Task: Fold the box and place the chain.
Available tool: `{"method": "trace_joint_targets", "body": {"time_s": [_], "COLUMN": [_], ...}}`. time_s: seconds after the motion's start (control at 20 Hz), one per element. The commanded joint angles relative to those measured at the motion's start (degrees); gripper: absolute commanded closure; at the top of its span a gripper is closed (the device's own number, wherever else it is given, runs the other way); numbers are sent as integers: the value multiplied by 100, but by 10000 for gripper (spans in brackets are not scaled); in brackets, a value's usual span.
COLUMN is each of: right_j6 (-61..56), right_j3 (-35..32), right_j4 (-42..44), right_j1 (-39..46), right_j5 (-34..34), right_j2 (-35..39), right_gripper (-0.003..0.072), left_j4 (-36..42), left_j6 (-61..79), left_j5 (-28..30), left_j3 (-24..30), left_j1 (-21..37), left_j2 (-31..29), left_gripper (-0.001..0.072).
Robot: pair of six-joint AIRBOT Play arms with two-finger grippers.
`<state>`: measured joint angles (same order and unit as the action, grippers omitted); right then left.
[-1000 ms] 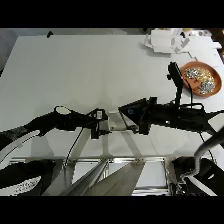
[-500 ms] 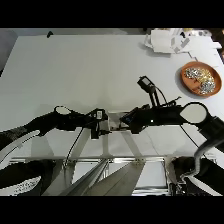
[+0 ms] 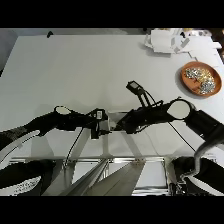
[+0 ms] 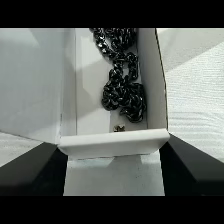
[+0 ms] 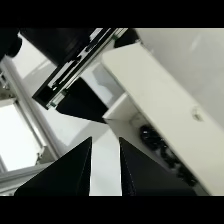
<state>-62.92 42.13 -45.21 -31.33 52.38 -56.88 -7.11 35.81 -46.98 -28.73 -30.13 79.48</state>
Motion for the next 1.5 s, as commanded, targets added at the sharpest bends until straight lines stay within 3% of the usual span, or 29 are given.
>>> {"method": "trace_joint_targets", "body": {"time_s": [0.0,0.15,0.25,0.3,0.35,0.85,1.0,1.45], "right_j6": [-1163,-1878,-2129,-2129,-2129,-2433,-2745,-3659], "right_j3": [822,1084,1027,964,931,929,929,929], "right_j4": [-1637,-3239,-3692,-3689,-3687,-3412,-3414,-3609], "right_j1": [693,1578,2061,2256,2363,2035,1808,1434], "right_j5": [1158,1646,1759,1714,1681,1467,1329,1121], "right_j2": [157,151,-35,-175,-337,-1766,-1910,-2253], "right_gripper": [488,489,472,356,298,351,399,399], "left_j4": [0,-2,0,0,0,-2,0,0], "left_j6": [2,2,2,2,2,2,2,2], "left_j5": [2,2,0,0,0,0,0,0], "left_j3": [-4,-4,-4,-4,-4,-4,-4,-4], "left_j1": [2,2,2,2,2,2,2,2], "left_j2": [-2,-2,-2,-2,-2,-2,-2,-2], "left_gripper": [601,601,601,601,601,601,601,601]}}
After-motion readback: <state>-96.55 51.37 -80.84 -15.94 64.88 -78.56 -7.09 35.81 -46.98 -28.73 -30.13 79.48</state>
